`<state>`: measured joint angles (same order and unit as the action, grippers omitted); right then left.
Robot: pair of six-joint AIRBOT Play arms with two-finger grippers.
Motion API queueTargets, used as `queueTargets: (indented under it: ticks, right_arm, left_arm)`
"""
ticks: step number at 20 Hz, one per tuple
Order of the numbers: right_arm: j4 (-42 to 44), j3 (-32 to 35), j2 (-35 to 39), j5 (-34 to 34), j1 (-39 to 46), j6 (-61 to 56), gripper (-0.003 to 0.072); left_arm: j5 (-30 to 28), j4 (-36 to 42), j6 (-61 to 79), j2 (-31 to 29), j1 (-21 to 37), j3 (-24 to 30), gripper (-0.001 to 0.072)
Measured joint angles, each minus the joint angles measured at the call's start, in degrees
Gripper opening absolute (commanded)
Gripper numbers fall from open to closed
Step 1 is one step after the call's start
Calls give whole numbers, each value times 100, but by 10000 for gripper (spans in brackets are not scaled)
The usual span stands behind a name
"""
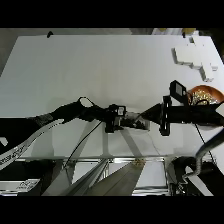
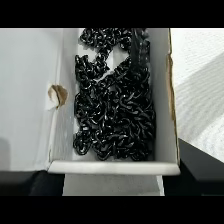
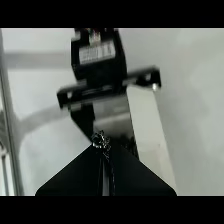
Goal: Fold the box and place the chain.
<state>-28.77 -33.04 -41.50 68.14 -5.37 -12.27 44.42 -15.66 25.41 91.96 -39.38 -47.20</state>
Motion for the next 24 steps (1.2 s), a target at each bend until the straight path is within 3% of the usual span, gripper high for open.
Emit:
queueTargets:
  ticks: [5,8,9,11,17,24]
  right_arm:
    - [656,0,-214,-105,-212,149,14]
    - [474,0,-308,-122,-431,179,15]
    - [278,0,-323,-127,-466,179,39]
    - [-164,0,-343,-140,-514,177,185]
    - [-723,-293,-361,-197,-452,168,188]
    - [-1344,-831,-470,-2,782,133,121]
  left_arm:
    - [-2,0,2,0,-2,0,390]
    - [0,-2,2,0,0,0,390]
    - [0,-2,2,0,0,0,390]
    - [-2,0,2,0,-2,0,390]
    - [-2,-2,2,0,0,0,390]
    - [0,0,2,0,-2,0,390]
